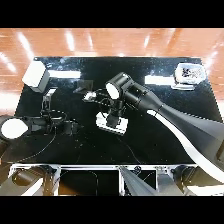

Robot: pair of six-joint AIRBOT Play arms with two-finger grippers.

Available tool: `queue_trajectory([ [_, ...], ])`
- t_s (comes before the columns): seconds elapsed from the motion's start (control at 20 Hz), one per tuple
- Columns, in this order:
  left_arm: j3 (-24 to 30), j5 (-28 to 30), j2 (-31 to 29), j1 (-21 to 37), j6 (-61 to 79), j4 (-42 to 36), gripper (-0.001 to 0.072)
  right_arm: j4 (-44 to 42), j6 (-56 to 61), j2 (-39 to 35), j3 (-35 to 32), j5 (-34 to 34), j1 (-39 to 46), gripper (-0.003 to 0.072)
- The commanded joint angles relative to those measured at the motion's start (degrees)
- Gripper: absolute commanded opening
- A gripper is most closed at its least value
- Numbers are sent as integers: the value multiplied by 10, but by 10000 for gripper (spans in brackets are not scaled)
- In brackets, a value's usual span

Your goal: Fold the box and place the chain.

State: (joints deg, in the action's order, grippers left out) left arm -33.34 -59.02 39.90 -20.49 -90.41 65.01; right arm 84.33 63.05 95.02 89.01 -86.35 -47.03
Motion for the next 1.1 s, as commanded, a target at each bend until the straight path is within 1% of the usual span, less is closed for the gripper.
queue_trajectory([
  [0.0,0,0,0,0,0,0,504,2,2,0,0,2,0,319],
  [0.35,0,0,0,0,0,0,504,3,10,0,0,3,-4,320],
  [0.65,0,0,0,0,0,0,504,41,39,1,0,7,-13,320],
  [1.05,0,1,0,0,0,0,504,38,43,5,0,6,-16,320],
])
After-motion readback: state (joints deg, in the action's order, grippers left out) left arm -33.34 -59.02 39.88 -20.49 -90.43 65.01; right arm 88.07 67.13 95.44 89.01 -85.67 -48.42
